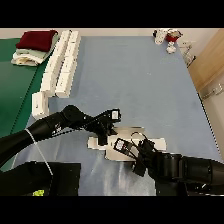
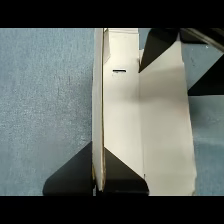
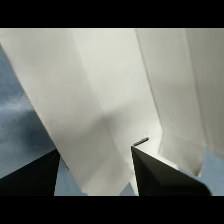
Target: Fold the box.
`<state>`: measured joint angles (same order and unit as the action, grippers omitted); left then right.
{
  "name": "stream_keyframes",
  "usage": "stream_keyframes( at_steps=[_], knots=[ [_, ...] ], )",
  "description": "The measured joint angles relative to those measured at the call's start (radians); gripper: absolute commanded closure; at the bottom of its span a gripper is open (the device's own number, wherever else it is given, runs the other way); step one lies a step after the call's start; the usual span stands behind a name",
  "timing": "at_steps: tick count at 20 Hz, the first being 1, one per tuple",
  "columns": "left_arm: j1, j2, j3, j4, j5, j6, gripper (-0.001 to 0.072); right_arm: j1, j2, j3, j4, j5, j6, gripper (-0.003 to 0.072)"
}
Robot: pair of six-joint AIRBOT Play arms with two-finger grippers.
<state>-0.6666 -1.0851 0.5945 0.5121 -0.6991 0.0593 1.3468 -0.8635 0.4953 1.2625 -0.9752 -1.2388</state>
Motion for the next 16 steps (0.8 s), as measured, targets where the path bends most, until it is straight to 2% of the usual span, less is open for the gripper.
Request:
stream_keyframes(
  at_steps=[8, 12, 16],
  knots=[
    [0.0, 0.0, 0.0, 0.0, 0.0, 0.0, 0.0695, -0.057, 0.14, 0.0, -0.121, -0.039, 0.056, 0.0006],
    [0.0, 0.0, 0.0, 0.0, 0.0, 0.0, 0.0696, -0.063, 0.19, -0.016, -0.136, -0.075, 0.053, 0.0006],
    [0.0, 0.0, 0.0, 0.0, 0.0, 0.0, 0.0696, -0.063, 0.205, -0.056, -0.124, -0.049, 0.047, 0.0006]
  ],
)
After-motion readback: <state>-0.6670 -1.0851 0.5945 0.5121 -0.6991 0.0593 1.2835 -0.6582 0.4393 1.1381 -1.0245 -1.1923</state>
